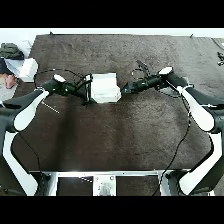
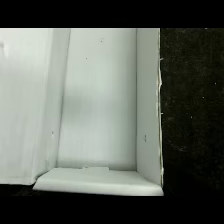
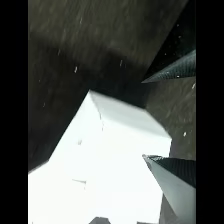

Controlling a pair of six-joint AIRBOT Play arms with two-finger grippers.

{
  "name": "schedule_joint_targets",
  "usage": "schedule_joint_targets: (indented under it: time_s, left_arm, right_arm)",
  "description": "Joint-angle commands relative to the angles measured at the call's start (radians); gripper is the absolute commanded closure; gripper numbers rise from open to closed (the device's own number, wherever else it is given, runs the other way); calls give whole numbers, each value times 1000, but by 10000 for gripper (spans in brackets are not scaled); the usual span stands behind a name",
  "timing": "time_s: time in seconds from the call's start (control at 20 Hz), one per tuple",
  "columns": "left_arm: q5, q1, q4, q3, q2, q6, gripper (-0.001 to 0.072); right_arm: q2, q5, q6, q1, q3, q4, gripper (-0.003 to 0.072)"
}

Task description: Fold the box and place the chain.

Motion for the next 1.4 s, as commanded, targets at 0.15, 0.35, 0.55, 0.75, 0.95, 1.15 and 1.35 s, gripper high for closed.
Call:
schedule_joint_targets:
  time_s: [0.15, 0.35, 0.55, 0.75, 0.95, 1.15, 1.35]
  left_arm:
    - [0, 0, 0, 0, -1, 0, 247]
    - [0, 0, 0, 0, -1, 0, 247]
    - [0, 0, 0, 0, -1, 0, 247]
    - [0, 0, 0, 0, -1, 0, 247]
    - [0, 0, 0, 0, -1, 0, 247]
    - [0, 0, 0, 0, -1, 0, 247]
    - [-1, 0, 0, 0, -1, 0, 247]
  right_arm:
    - [5, -56, 49, 63, 4, -23, 183]
    - [5, -68, 95, 97, 49, -116, 184]
    - [5, -78, 131, 126, 71, -137, 202]
    - [3, -117, 179, 163, 71, -235, 202]
    - [3, -134, 208, 172, 71, -235, 202]
    - [3, -172, 285, 205, 71, -348, 202]
    - [-13, -147, 388, 244, 148, -541, 202]
